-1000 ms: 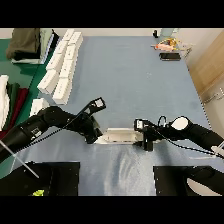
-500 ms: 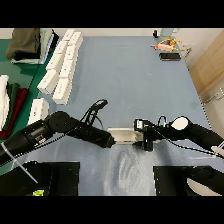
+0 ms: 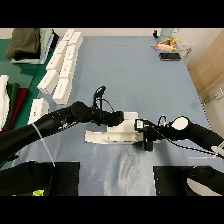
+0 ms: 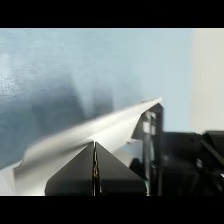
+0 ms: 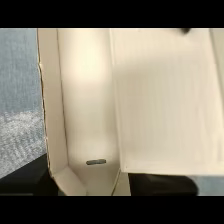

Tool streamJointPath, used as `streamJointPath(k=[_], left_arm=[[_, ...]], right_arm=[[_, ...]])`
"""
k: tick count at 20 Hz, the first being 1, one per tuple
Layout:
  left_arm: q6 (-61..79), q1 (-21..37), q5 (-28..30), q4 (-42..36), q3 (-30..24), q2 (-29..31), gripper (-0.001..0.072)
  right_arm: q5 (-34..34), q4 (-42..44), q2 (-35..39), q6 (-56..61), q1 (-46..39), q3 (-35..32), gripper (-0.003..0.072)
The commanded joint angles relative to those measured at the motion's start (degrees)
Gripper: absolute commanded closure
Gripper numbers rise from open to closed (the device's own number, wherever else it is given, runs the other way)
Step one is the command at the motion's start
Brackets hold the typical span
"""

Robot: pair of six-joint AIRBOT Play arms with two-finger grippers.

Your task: Fold the box.

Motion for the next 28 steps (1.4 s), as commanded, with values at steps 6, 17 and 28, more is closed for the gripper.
streamJointPath(k=[6, 17, 28], left_arm=[[-8.5, 0.9, 0.4, 6.6, 0.5, -6.6, 0.0697], [-2.4, 1.2, -0.9, 7.9, 3.7, -4.0, 0.0696], [3.8, 13.6, -31.5, 44.3, 4.2, 27.6, 0.0695]], right_arm=[[0.0, 0.0, 0.0, -0.1, 0.1, 0.0, 0.0172], [0.0, 0.0, 0.0, -0.1, 0.0, 0.0, 0.0172], [0.0, 0.0, 0.0, -0.1, 0.1, 0.0, 0.0172]])
